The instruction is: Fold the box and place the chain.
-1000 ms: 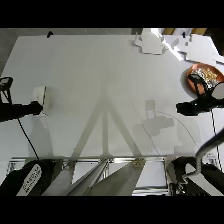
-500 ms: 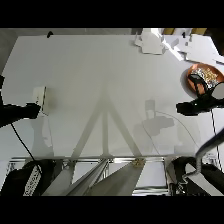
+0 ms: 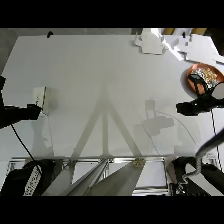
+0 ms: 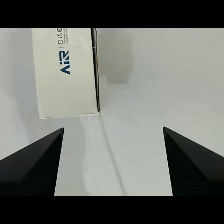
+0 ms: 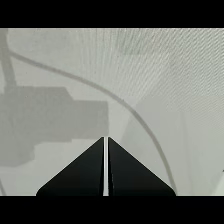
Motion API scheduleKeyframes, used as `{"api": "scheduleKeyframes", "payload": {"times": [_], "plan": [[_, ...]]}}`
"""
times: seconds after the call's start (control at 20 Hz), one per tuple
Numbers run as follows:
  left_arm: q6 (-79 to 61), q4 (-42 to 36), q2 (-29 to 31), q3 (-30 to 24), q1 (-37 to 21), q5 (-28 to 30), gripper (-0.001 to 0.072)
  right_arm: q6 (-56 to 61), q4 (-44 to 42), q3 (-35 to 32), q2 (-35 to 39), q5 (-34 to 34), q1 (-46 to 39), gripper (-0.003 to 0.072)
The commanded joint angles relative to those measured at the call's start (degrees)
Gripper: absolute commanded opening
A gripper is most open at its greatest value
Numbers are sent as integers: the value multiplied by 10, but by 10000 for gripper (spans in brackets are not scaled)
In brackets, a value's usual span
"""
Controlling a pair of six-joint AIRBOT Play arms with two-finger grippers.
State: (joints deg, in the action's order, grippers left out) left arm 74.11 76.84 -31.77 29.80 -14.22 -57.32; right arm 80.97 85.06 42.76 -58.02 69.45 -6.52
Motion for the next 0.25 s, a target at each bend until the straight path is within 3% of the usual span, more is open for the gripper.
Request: {"api": "scheduleKeyframes", "payload": {"times": [0.0, 0.2], "plan": [[19, 20, 0, 0, 0, 16, 697, 0, 0, 0, 0, 0, 0, 41], [21, 23, 0, 0, 0, 21, 697, 0, 0, 0, 0, 0, 0, 41]]}}
